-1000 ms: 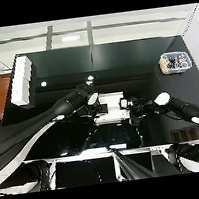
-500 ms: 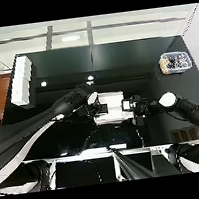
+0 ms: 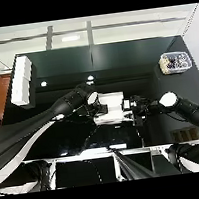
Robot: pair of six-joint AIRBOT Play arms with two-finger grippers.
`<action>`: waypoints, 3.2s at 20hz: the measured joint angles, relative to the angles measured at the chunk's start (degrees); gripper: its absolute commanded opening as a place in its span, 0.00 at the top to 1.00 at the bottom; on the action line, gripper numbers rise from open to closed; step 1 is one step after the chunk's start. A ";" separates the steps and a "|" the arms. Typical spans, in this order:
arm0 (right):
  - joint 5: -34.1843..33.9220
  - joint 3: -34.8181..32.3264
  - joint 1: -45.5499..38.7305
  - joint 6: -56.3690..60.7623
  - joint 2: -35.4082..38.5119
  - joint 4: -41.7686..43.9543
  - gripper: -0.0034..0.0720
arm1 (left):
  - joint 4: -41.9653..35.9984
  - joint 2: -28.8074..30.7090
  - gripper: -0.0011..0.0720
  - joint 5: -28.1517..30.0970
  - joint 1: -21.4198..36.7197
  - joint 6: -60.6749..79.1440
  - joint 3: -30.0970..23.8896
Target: Fold the box and place the chain.
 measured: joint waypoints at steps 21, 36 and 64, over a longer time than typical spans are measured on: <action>3.69 2.12 -9.29 34.97 -0.22 2.03 0.94 | -0.13 0.00 0.95 0.46 0.00 -0.07 0.02; 18.60 -2.45 -27.80 68.76 -8.15 0.31 0.94 | -0.04 -0.07 0.95 -0.04 0.00 0.04 0.02; 14.21 18.18 4.52 97.77 -12.07 -17.68 0.33 | -0.02 -0.07 0.95 -0.09 0.00 0.02 0.04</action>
